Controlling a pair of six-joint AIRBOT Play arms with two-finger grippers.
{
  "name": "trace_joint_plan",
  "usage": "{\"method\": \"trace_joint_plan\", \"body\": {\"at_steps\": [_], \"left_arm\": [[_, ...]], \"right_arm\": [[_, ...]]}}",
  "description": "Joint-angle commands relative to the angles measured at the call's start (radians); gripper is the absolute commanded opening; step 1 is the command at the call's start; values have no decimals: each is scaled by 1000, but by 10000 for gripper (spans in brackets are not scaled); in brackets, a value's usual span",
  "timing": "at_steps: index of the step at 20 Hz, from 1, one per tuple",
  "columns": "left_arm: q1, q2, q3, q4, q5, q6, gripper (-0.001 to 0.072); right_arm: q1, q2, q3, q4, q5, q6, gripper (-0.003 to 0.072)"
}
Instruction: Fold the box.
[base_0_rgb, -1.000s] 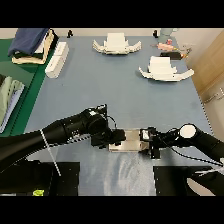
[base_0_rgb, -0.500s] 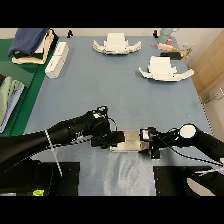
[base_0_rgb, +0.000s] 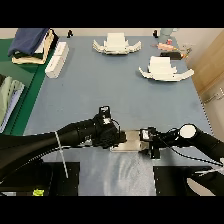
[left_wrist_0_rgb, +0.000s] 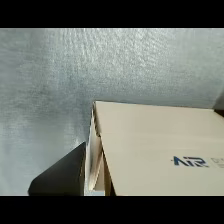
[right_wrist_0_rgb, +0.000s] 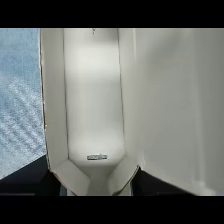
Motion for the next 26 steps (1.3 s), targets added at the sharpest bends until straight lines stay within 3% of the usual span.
{"method": "trace_joint_plan", "body": {"at_steps": [1,4,8,9,17,18,19,20,26], "left_arm": [[-24,-59,44,61,-37,-28,167],[-34,-108,82,98,-114,-29,167],[-43,-111,84,97,-116,-40,155],[-49,-113,85,100,-110,-46,15],[-59,-113,87,96,-95,-42,19],[-59,-111,87,95,-100,-35,46],[-59,-109,87,93,-101,-18,373],[-59,-107,92,90,-113,-21,605],[-58,-50,180,85,-257,32,621]], "right_arm": [[1,0,1,0,0,0,512],[1,0,1,0,0,0,512],[1,0,1,0,0,0,512],[1,0,1,0,0,0,512],[1,0,1,0,0,0,512],[1,0,1,0,0,0,512],[1,0,1,0,0,0,512],[1,0,1,0,0,0,512],[1,0,1,0,0,0,513]]}}
